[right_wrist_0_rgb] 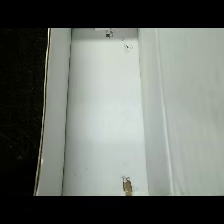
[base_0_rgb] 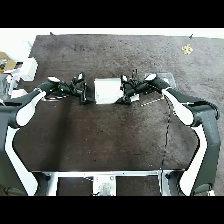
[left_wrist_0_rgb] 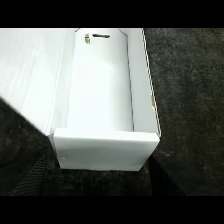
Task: Fold the box and place the chain.
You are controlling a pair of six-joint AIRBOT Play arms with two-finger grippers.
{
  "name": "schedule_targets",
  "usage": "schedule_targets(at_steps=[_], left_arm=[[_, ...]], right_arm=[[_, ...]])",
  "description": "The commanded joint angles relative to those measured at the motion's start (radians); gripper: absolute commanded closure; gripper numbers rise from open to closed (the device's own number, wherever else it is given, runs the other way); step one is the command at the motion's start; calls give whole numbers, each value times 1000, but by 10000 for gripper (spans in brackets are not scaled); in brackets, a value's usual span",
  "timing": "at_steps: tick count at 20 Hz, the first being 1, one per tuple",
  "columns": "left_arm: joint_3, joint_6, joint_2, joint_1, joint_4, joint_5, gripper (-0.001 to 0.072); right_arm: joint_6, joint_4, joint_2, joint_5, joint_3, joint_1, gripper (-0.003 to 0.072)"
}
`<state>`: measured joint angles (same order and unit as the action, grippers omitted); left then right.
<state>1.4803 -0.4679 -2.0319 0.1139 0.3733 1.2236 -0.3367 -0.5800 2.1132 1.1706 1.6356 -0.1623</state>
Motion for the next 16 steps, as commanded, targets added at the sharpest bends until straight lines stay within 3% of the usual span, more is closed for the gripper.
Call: schedule_targets(at_steps=[1, 16], left_arm=[[1, -5, 0, 14, -7, -18, -1], [1, -31, -21, 29, -23, -84, 42]], right_arm=[[0, 0, 0, 0, 0, -1, 239], [0, 0, 0, 0, 0, -1, 239]])
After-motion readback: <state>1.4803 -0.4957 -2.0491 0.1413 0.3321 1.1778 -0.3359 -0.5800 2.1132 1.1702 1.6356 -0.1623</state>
